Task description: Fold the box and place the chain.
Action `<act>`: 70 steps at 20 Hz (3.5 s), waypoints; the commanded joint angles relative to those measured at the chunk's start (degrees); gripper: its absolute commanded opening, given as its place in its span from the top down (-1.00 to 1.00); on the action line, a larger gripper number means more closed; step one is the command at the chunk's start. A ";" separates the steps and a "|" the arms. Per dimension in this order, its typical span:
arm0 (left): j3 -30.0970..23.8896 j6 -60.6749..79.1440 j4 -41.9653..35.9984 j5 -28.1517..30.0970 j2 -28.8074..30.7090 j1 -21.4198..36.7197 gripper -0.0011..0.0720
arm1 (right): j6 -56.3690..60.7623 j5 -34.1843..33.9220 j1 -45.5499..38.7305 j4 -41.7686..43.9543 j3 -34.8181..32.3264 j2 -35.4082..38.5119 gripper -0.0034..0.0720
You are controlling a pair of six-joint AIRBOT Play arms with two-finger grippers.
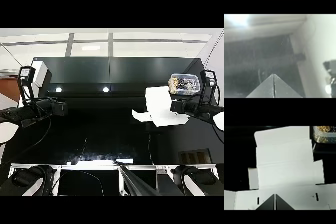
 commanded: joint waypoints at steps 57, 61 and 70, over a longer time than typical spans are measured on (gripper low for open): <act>-0.04 5.90 -25.86 -1.49 -16.17 0.70 -0.94 | -35.01 10.38 -3.50 41.68 -8.15 -6.29 0.81; 0.00 33.18 -52.76 -13.66 -29.99 11.21 -0.94 | -34.16 1.57 1.79 39.06 -11.30 -5.79 0.81; 1.84 56.54 -66.84 -21.05 -48.76 9.14 -0.89 | -33.64 0.66 7.34 39.39 -11.30 -5.79 0.81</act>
